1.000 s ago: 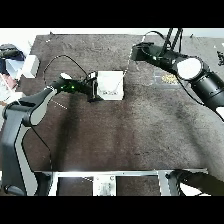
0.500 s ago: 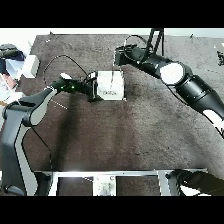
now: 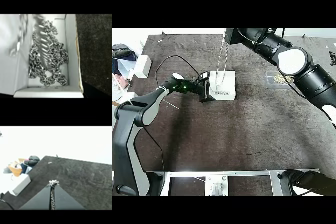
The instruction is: Fold the box and place the chain.
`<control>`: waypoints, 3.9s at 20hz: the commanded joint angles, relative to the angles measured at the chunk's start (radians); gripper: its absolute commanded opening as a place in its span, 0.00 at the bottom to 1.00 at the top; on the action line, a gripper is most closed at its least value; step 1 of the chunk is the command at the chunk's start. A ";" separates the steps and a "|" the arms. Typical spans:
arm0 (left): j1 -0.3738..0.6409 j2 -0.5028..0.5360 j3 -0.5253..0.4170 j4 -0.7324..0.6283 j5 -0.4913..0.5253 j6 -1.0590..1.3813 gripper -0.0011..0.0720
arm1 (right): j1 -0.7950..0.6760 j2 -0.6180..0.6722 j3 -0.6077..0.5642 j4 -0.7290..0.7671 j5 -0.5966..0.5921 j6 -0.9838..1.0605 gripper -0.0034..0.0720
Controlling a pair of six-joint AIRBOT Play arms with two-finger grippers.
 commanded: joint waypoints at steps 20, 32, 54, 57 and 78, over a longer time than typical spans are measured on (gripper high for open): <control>0.000 0.000 0.000 0.000 0.000 0.000 0.57 | -0.341 -0.248 0.026 0.151 0.419 -0.416 0.34; 0.000 0.000 0.000 0.000 -0.002 0.000 0.57 | -0.519 -0.765 0.488 0.621 1.006 -0.858 0.34; 0.000 0.000 0.000 0.000 -0.002 0.000 0.57 | -0.417 -0.752 0.495 0.507 1.263 -1.135 0.67; 0.000 0.000 0.000 0.000 -0.002 0.000 0.57 | -0.385 -0.752 0.495 0.489 1.232 -1.178 0.67; 0.000 0.000 0.000 0.000 -0.002 0.000 0.57 | -0.449 -0.753 0.494 0.523 1.114 -1.098 0.38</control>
